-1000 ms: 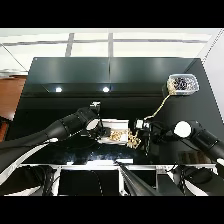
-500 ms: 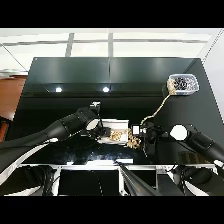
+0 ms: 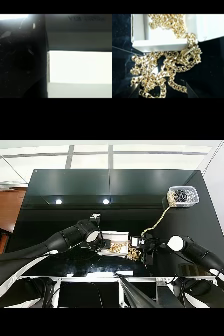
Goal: Fold the box and place the chain.
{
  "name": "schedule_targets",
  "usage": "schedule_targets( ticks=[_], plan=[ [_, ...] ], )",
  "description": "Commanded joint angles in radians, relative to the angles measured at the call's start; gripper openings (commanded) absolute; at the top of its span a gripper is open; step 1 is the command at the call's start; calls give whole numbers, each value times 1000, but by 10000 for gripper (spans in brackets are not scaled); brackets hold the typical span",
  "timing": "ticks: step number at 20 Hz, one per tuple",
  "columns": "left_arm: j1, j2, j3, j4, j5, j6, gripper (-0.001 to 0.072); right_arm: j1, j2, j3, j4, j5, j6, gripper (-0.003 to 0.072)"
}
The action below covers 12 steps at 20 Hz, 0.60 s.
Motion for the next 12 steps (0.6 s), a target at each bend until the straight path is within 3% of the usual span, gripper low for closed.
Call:
schedule_targets(
  ticks=[1,6,7,8,12],
  plan=[
    [0,0,0,0,1,0,33,1,-24,0,1,-9,-9,694],
    [0,0,0,0,0,0,33,1,-29,0,2,-17,-18,692],
    [0,0,0,0,1,0,33,1,-28,0,2,-16,-17,613],
    [0,0,0,0,1,0,33,1,-29,0,2,-12,-17,475],
    [0,0,0,0,0,0,33,1,-28,0,3,-12,-10,461]
  ],
)
